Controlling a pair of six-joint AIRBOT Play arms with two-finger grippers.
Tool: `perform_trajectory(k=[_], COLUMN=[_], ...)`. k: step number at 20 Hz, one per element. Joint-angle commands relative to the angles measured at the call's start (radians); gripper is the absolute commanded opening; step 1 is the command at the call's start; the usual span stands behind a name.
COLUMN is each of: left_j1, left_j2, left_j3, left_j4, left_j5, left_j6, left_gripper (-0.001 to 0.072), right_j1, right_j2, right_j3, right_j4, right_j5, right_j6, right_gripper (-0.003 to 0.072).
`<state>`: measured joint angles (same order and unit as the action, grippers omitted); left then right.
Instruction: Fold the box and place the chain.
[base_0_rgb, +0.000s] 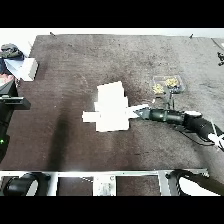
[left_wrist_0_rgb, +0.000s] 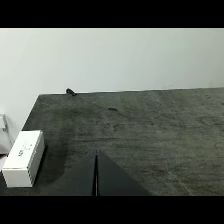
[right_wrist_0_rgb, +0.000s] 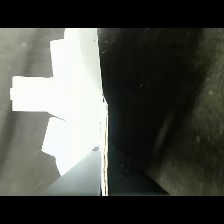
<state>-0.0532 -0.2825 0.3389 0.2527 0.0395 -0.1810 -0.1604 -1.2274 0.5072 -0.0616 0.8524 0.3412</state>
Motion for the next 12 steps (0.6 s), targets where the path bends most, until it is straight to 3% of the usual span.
perform_trajectory(k=[1, 6, 8, 10, 12], left_j1=[0.0, 0.0, 0.0, 0.0, 0.0], left_j2=[0.001, 0.001, 0.001, 0.0, -0.004], left_j3=[0.0, 0.0, 0.0, 0.0, 0.003], left_j4=[0.0, 0.0, 0.001, 0.0, 0.001], left_j5=[-0.003, -0.006, -0.075, -0.161, -0.229], left_j6=[-0.002, -0.003, -0.002, -0.002, -0.001], left_gripper=[0.0011, 0.0011, 0.0015, 0.0507, 0.0476], right_j1=[0.131, 0.198, 0.203, 0.208, 0.224], right_j2=[0.01, -0.097, -0.142, -0.155, -0.158], right_j3=[0.015, 0.125, 0.152, 0.154, 0.154], right_j4=[0.063, 0.077, 0.091, 0.146, 0.209], right_j5=[-0.259, -0.317, -0.318, -0.326, -0.358], right_j6=[0.01, -0.005, -0.005, -0.041, -0.096], right_gripper=[-0.0013, -0.0013, -0.0013, -0.0013, -0.0013])
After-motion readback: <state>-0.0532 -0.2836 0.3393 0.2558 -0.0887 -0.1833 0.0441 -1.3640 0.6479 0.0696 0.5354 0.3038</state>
